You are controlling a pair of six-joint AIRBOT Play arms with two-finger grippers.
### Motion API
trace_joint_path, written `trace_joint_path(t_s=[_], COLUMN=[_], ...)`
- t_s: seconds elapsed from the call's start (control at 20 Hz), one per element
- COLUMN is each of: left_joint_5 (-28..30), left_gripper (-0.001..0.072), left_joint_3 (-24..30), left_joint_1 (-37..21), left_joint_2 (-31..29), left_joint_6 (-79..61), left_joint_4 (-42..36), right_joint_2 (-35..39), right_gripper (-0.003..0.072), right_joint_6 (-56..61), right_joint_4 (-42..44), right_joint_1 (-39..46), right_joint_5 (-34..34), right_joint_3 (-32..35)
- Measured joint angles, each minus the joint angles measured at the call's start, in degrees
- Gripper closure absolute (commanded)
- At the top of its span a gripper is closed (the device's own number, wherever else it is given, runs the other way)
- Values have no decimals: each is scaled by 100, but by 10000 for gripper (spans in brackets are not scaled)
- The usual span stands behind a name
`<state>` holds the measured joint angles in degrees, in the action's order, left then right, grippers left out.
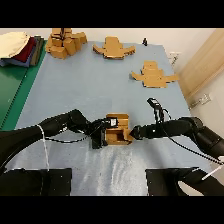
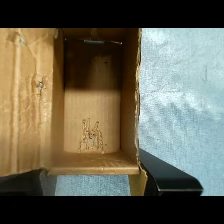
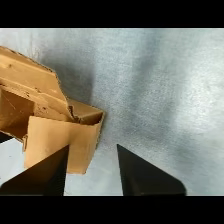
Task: Fold the box.
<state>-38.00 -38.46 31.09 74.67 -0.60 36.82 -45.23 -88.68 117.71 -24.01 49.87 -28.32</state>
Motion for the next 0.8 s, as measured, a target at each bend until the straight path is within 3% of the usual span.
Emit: trace_joint_path(t_s=[0.4, 0.8], left_joint_5=[0, 0], left_gripper=[193, 193], left_joint_3=[0, 0], left_joint_1=[0, 0], left_joint_2=[0, 0], left_joint_6=[0, 0], left_joint_4=[2, 2], right_joint_2=[-798, -2114], right_gripper=[195, 195], right_joint_6=[192, 2597], right_joint_4=[-2, -1768], right_joint_1=[-597, -1790], right_joint_5=[-96, 490], right_joint_3=[-315, -1552])
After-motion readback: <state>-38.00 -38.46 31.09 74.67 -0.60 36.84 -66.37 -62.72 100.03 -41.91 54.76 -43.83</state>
